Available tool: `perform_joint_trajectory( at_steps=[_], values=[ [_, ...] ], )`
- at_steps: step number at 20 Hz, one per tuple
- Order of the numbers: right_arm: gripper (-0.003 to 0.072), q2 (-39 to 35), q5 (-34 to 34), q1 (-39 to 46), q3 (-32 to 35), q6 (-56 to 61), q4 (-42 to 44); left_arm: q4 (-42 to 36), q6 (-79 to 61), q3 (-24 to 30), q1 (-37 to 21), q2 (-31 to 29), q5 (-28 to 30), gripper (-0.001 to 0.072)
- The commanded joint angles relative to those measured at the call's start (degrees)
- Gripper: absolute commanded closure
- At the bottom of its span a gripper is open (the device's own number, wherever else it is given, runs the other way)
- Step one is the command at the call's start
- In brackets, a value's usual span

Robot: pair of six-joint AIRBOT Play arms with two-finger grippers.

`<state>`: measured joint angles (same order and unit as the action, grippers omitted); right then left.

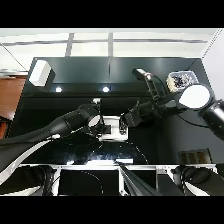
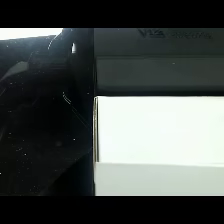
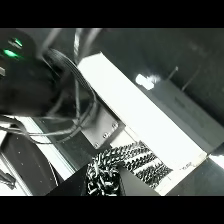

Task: Fold the box and place the chain.

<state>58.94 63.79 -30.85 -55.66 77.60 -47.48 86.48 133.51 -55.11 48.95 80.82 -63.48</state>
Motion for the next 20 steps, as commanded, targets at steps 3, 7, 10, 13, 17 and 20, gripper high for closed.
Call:
perform_joint_trajectory(
  at_steps=[3, 7, 10, 13, 17, 20],
  values=[
    [0.0647, 1.6, -7.2, -4.0, 4.4, 0.0, 0.7, 0.0, 0.0, 0.0, -0.1, 0.0, 0.1, 0.0682],
    [0.0598, 3.7, -9.0, -6.1, 4.4, 0.2, -0.6, -0.2, 0.0, 0.0, 0.0, 0.0, 0.2, 0.0682],
    [0.0249, 3.3, -6.4, -4.5, 4.4, 1.4, -4.2, -0.2, 0.0, 0.0, -0.1, 0.0, 0.6, 0.0682],
    [0.0248, 0.8, 0.0, 0.4, 4.3, 1.2, -5.6, -0.4, -1.9, 0.0, -0.1, 0.0, -0.1, 0.0680],
    [0.0248, -7.4, 5.6, 11.0, 4.3, 1.2, -11.1, -2.0, -1.1, -0.1, -0.1, -0.1, -0.2, 0.0681],
    [0.0248, -11.9, 7.4, 17.2, 4.4, 1.2, -11.3, -1.9, -0.3, -0.8, -0.1, -0.2, -1.2, 0.0381]
  ],
)
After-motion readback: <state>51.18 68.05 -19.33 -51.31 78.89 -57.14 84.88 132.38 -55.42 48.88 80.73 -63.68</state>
